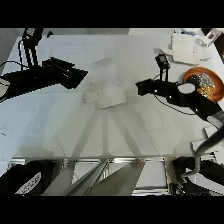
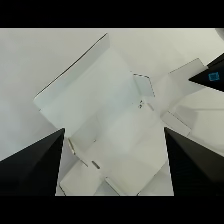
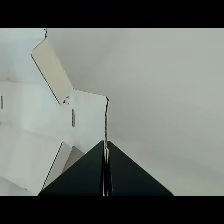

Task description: Fold the box and place the chain.

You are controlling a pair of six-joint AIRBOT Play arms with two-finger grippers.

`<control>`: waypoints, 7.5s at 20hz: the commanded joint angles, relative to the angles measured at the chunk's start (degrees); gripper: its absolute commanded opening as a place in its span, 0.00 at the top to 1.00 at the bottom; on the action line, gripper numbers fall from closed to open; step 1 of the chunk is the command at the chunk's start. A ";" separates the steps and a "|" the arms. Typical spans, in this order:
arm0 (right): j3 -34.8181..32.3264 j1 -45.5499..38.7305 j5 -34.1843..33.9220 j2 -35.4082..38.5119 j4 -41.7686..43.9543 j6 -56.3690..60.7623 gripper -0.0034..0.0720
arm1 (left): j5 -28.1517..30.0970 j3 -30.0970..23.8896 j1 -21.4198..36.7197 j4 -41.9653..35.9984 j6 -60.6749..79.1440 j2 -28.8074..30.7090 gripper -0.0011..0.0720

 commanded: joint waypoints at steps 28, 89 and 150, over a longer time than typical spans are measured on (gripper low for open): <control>-10.03 -0.02 -5.99 0.55 22.91 -17.68 0.94 | 0.07 0.04 -0.02 0.00 0.00 0.02 0.04; -10.03 -0.02 -5.99 0.55 22.88 -17.68 0.94 | -36.17 45.35 -0.20 -1.57 21.70 -62.51 0.97; -9.97 -0.02 -54.03 33.81 58.62 -63.14 0.19 | -22.12 31.82 -8.63 -1.70 40.79 -52.61 0.98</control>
